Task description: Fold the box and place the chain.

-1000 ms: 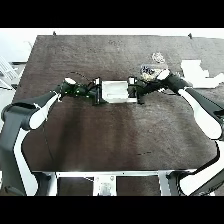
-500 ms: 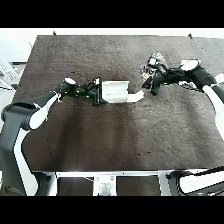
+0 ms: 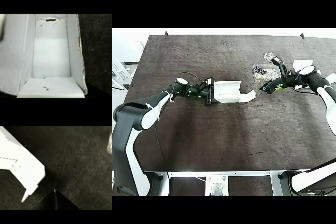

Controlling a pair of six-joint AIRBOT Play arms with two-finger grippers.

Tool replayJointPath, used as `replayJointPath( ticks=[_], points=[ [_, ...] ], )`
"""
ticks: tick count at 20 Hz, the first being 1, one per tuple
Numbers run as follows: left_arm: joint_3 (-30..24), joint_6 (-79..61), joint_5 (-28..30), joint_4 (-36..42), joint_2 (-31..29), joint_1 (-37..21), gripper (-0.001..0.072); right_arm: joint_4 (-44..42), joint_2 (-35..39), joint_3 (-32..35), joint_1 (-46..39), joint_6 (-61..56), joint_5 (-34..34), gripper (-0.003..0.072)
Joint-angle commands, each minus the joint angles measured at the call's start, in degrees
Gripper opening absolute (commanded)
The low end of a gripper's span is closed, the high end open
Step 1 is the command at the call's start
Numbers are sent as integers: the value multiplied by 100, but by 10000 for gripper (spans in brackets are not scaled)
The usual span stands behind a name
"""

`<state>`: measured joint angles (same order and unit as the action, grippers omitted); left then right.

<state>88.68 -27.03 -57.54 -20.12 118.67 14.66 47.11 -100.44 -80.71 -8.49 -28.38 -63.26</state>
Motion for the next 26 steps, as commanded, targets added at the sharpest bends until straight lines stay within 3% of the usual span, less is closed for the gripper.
replayJointPath(
  ticks=[1, 10, 15, 16, 17, 22, 26],
  points=[
    [4, -2, 0, -2, 2, 0, 351, -20, -409, 0, 55, -544, 0, 7],
    [4, -2, 4, -2, 2, 0, 351, -260, -715, -96, 879, -730, -17, 7],
    [4, -2, 2, -2, 2, 0, 351, -413, -695, -527, 846, -1067, -527, 8],
    [4, -2, 4, -2, 2, 0, 351, -483, -695, -564, 870, -1067, -640, 32],
    [4, -2, 2, -2, 2, 0, 351, -525, -695, -588, 876, -1067, -695, 107],
    [4, -2, 2, -2, 2, 0, 351, -621, -695, -612, 866, -1064, -734, 134],
    [4, -2, 2, -2, 2, 0, 351, -719, -667, -612, 868, -1064, -737, 197]
  ],
)
